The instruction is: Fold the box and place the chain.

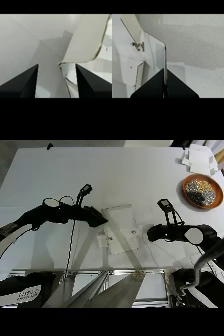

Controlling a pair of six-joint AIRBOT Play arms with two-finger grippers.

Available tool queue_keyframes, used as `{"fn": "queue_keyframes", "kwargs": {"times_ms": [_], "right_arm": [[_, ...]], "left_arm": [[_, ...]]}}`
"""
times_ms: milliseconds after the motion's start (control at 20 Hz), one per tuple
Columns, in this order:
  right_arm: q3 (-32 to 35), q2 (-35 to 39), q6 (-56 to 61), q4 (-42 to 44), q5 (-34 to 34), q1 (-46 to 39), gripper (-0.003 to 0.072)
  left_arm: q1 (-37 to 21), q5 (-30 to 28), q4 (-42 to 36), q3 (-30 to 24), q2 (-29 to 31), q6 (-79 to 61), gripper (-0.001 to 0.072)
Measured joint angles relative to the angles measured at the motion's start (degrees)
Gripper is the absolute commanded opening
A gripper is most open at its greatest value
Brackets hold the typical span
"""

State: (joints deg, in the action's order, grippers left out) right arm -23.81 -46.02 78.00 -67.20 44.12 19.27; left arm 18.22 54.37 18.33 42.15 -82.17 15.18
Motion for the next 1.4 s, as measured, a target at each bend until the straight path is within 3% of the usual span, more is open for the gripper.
{"fn": "queue_keyframes", "kwargs": {"times_ms": [750, 1150, 1400], "right_arm": [[0.00, 0.00, 0.00, -0.02, 0.07, 0.00, 0.0019], [0.00, 0.00, 0.00, -0.02, 0.26, 0.00, 0.0019], [0.00, 0.00, 0.00, -0.02, 0.98, 0.00, 0.0019]], "left_arm": [[1.99, 1.73, 7.56, 0.87, -3.80, 1.57, 0.0496], [2.03, 5.73, 8.22, 9.33, -6.58, 4.72, 0.0507], [2.16, 8.26, 6.80, 11.15, -11.32, 5.99, 0.0488]]}}
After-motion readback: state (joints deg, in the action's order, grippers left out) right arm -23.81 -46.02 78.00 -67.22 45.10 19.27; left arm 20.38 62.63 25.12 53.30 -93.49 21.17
